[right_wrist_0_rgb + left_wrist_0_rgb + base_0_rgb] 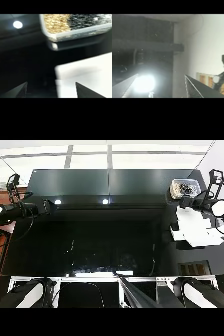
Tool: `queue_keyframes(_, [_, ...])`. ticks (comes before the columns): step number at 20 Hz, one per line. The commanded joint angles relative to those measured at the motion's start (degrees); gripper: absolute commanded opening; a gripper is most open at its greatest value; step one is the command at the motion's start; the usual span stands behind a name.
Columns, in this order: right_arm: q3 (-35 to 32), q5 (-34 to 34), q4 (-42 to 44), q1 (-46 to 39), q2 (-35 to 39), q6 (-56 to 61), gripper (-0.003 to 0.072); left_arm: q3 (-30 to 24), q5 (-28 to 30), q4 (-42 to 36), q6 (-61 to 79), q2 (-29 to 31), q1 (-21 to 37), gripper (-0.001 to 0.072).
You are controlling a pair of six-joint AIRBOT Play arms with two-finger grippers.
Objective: Fold the box and place the chain.
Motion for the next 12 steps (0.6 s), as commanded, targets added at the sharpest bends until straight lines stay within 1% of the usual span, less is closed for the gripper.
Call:
queue_keyframes(1, [1.22,4.85,-13.51,-7.43,-1.7,1.31,0.0712,0.02,0.85,-2.27,0.02,-3.48,-0.02,0.07])
queue_keyframes(2, [2.16,5.84,-15.5,-12.35,-2.49,2.49,0.0711,0.02,0.9,-2.29,-0.02,-3.87,0.0,0.0699])
queue_keyframes(4, [5.35,6.58,-14.29,-23.96,-5.05,2.49,0.071,0.02,0.87,-2.47,0.0,-4.13,-0.02,0.07])
queue_keyframes(6, [11.43,10.4,-7.41,-34.03,-9.7,0.66,0.071,0.02,0.85,-2.43,0.0,-4.11,0.0,0.0702])
queue_keyframes(7, [14.75,13.77,-2.54,-37.29,-12.66,-4.59,0.071,0.02,0.83,-2.43,0.0,-4.11,-0.04,0.0702])
queue_keyframes(9, [21.99,23.41,4.26,-41.44,-19.76,-16.33,0.071,0.02,0.68,-2.14,0.0,-4.11,-0.04,0.0702])
queue_keyframes(11, [28.13,32.26,8.39,-42.51,-26.4,-26.16,0.071,0.02,0.66,-2.21,-0.04,-4.11,-0.02,0.0702])
queue_keyframes(12, [30.36,35.65,9.33,-42.18,-29.16,-30.32,0.0709,0.02,0.63,-2.27,-0.07,-4.11,-0.04,0.0702])
